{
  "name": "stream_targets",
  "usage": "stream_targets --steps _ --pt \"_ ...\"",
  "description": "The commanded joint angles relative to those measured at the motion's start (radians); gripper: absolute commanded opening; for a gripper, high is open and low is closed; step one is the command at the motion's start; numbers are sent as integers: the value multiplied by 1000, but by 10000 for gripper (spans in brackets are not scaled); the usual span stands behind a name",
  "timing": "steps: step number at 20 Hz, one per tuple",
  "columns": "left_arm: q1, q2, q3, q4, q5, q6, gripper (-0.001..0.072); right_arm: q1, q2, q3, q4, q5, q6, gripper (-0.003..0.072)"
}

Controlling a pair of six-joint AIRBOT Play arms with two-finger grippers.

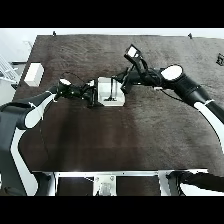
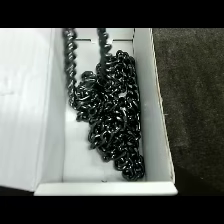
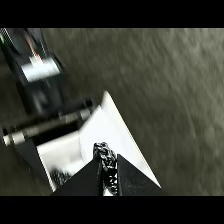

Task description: Fold the box and place the chain.

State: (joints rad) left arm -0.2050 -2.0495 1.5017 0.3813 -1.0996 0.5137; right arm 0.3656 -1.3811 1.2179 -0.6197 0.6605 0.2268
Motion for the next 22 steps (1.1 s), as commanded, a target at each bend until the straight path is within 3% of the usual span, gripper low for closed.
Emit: stream_targets --steps 1,12,13,14,19,22 --pt "1 0 0 0 0 0 354 59 -11 1 10 -77 6 10" --pt "1 0 0 0 0 0 354 55 -271 1 6 -111 43 14" --pt "1 0 0 0 0 0 354 50 -285 1 6 -111 44 218" --pt "1 0 0 0 0 0 354 44 -287 1 7 -116 56 492" --pt "1 0 0 0 0 0 354 -54 -177 1 6 -74 61 494" --pt "1 0 0 0 0 0 354 -176 -112 1 -11 109 61 495"
